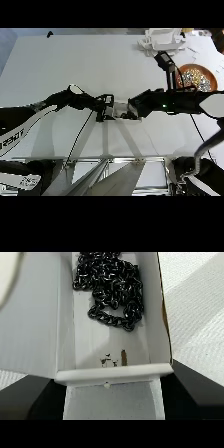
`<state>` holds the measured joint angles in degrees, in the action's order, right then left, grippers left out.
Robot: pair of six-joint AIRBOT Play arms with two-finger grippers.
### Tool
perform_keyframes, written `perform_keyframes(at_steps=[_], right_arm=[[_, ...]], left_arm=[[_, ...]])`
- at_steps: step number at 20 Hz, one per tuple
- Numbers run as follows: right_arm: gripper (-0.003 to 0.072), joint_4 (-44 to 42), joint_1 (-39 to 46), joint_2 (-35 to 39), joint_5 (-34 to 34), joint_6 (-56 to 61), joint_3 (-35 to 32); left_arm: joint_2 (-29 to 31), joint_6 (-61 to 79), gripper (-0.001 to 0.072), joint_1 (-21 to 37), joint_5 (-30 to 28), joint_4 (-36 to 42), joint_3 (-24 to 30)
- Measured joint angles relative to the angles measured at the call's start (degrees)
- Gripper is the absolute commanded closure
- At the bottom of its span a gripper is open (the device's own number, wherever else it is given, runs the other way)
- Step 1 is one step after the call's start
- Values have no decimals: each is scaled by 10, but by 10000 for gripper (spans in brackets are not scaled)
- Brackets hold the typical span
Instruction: Fold the box and place the chain.
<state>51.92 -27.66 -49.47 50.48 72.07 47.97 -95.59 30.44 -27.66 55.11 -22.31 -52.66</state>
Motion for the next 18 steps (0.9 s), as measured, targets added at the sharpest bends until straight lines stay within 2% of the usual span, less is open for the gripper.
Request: perform_keyframes(at_steps=[2,3,9,10,11,12,18], right_arm=[[662,-2,-10,-27,-6,-1,0],[619,-2,-14,-40,-8,-1,0],[616,4,-21,-75,-20,-4,0],[551,5,-19,-75,-22,-4,0],[454,5,-16,-74,-24,-5,1],[439,7,-10,-72,-25,-5,2],[447,4,54,-40,6,-39,27]], left_arm=[[0,0,629,0,0,0,0],[0,0,629,0,0,0,0],[0,0,629,0,0,0,0],[0,0,629,0,0,0,0],[0,0,629,0,0,0,0],[0,0,629,0,0,0,0],[0,0,629,0,0,0,0]])
